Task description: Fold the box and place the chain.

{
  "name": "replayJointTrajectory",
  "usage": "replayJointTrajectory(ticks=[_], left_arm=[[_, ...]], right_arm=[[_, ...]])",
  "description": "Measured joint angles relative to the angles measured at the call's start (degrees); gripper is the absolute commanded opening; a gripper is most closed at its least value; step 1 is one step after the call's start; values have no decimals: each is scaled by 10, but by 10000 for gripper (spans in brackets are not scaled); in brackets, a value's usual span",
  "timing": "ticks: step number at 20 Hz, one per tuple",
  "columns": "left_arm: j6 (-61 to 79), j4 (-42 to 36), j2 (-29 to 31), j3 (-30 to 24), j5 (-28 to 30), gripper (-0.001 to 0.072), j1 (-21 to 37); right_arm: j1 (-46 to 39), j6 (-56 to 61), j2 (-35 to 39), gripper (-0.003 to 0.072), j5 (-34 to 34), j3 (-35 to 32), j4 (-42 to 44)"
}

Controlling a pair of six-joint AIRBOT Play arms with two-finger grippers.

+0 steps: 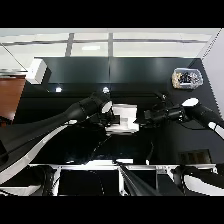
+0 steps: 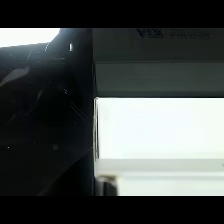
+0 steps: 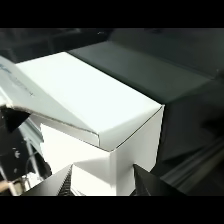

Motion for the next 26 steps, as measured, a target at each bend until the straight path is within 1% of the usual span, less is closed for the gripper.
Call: replayJointTrajectory(ticks=[2, 5, 9, 15, 20, 21, 26], left_arm=[[0, 0, 0, 0, 2, 26, 0], [0, 0, 0, 0, 3, 26, 0], [0, 0, 0, 0, 6, 26, 0], [0, 0, 0, 0, 10, 26, 0], [0, 0, 0, 0, 13, 26, 0], [0, 0, 0, 0, 14, 26, 0], [1, 0, 0, 0, 14, 26, 0]], right_arm=[[22, 29, 0, 410, -9, 16, -23], [64, 89, 0, 410, -25, 49, -82], [137, 214, 0, 410, -48, 91, -207], [250, 386, 0, 410, -87, 137, -369], [311, 524, -1, 405, -89, 155, -506], [316, 544, -1, 359, -87, 157, -520], [334, 594, -19, 360, -55, 182, -558]])
